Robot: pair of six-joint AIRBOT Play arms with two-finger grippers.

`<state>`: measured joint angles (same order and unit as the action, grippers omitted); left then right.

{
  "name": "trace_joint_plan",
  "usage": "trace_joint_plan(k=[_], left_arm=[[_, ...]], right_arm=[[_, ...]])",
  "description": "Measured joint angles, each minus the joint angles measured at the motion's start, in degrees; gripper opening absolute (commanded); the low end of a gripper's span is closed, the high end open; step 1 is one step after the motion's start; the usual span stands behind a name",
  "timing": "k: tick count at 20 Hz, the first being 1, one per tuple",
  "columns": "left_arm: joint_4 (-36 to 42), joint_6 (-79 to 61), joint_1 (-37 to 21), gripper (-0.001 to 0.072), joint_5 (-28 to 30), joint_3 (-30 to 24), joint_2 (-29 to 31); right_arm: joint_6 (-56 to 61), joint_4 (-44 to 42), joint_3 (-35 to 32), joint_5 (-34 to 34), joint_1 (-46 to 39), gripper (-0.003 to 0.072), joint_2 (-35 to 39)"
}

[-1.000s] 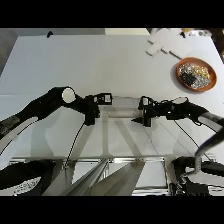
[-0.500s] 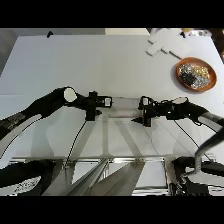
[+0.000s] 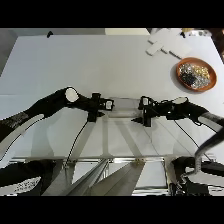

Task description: Fold the box and place the chain.

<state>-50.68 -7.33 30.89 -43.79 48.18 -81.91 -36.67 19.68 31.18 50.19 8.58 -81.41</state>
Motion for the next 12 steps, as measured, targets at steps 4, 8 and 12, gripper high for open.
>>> trace_joint_plan(k=[4, 8, 12], left_arm=[[0.7, -0.2, 0.6, 0.0257, -2.0, 0.0, 0.0], [2.2, -0.3, 1.2, 0.0189, -3.2, 0.0, 0.0], [3.8, -0.4, 1.6, 0.0189, -1.8, 0.0, 0.0]], right_arm=[[0.0, 0.0, 0.0, 0.0, 0.0, 0.046, 0.0], [0.0, 0.0, 0.0, 0.0, 0.0, 0.046, 0.0], [0.0, 0.0, 0.0, 0.0, 0.0, 0.046, 0.0]])
